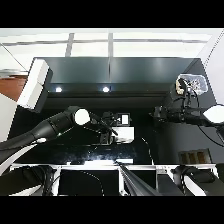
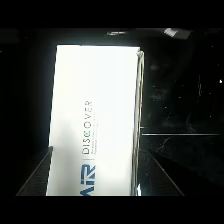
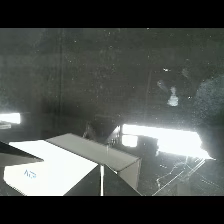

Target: Fold the box and place the chain.

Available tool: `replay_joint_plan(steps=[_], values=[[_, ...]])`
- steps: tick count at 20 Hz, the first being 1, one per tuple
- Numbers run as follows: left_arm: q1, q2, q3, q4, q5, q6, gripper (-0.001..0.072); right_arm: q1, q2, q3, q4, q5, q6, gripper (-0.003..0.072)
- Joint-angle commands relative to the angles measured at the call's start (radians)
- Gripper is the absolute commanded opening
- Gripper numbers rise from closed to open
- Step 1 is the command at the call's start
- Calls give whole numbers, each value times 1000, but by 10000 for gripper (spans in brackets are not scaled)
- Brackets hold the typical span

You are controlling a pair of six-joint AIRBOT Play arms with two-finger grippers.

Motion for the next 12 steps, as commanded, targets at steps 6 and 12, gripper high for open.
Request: replay_joint_plan(steps=[6,12], values=[[1,21,1,14,-13,-2,713,0,0,0,0,1,0,27],[1,22,5,15,-12,-2,713,0,0,0,0,1,0,27]])
